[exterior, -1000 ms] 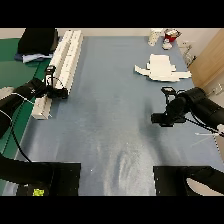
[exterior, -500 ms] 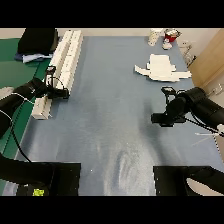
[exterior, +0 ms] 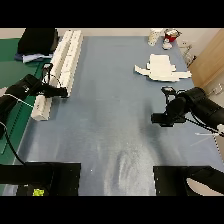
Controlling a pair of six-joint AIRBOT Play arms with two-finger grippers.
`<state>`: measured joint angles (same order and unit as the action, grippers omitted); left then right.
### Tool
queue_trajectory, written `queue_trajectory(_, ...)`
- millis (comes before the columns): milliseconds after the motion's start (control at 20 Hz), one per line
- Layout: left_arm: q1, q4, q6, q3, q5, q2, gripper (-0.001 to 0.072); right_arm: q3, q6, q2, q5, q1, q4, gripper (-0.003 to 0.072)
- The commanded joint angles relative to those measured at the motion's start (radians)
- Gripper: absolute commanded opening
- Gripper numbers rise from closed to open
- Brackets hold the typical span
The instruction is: Fold the box.
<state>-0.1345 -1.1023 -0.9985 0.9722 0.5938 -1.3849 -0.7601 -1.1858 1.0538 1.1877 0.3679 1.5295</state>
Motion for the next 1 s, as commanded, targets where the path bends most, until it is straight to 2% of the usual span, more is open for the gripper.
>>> queue_trajectory(0,-0.026,-0.006,0.002,0.001,0.124,0.08,0.0701,-0.001,0.0,0.0,0.0,0.0,0.0,0.0003)
queue_trajectory(200,-0.034,-0.004,0.002,0.005,0.266,0.191,0.0701,-0.001,0.0,0.0,0.0,0.0,0.0,0.0003)
queue_trajectory(300,-0.033,0.011,0.002,0.014,0.37,0.242,0.0699,-0.001,0.0,0.0,-0.001,0.0,0.0,0.0003)
queue_trajectory(350,-0.033,0.035,-0.008,0.014,0.423,0.262,0.0581,-0.001,0.0,0.0,0.0,-0.001,0.0,0.0003)
queue_trajectory(400,-0.033,0.072,-0.015,0.014,0.489,0.279,0.0276,-0.001,0.0,0.0,0.0,0.0,0.0,0.0003)
queue_trajectory(450,-0.032,0.117,-0.011,0.014,0.554,0.29,0.0008,-0.001,0.0,0.0,0.0,0.0,0.0,0.0003)
queue_trajectory(550,0.006,0.169,-0.008,0.014,0.629,0.297,0.0013,-0.001,0.0,0.0,-0.001,0.0,0.0,0.0003)
queue_trajectory(650,0.112,0.166,-0.039,0.006,0.624,0.314,0.0009,-0.001,0.0,0.0,0.0,0.0,0.0,0.0003)
queue_trajectory(950,0.531,0.146,-0.221,-0.087,0.412,0.359,0.0011,-0.001,0.0,0.0,0.0,0.0,0.0,0.0003)
